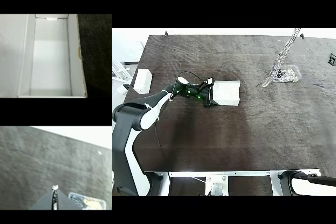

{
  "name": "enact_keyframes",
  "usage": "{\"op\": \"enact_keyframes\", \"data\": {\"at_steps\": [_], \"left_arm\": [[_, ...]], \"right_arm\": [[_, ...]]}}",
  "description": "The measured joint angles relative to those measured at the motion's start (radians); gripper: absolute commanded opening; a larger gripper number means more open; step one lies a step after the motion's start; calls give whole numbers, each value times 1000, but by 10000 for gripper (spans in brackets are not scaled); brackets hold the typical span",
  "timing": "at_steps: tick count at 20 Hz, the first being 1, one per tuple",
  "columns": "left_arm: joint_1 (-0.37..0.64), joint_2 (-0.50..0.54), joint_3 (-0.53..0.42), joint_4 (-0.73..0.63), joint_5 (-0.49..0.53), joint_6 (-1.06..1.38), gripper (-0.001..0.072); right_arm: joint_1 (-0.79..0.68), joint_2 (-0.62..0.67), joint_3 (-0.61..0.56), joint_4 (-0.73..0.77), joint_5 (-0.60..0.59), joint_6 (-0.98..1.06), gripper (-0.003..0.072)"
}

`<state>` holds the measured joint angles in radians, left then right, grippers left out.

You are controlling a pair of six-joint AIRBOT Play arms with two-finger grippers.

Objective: Fold the box and place the chain.

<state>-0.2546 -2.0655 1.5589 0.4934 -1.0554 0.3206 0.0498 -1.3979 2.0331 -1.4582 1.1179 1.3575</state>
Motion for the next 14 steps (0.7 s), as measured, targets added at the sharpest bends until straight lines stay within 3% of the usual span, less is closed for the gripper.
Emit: {"op": "enact_keyframes", "data": {"at_steps": [14], "left_arm": [[0, 0, 0, 0, 0, 0, 483]], "right_arm": [[243, 75, 0, 0, 1, -33, 5]]}}
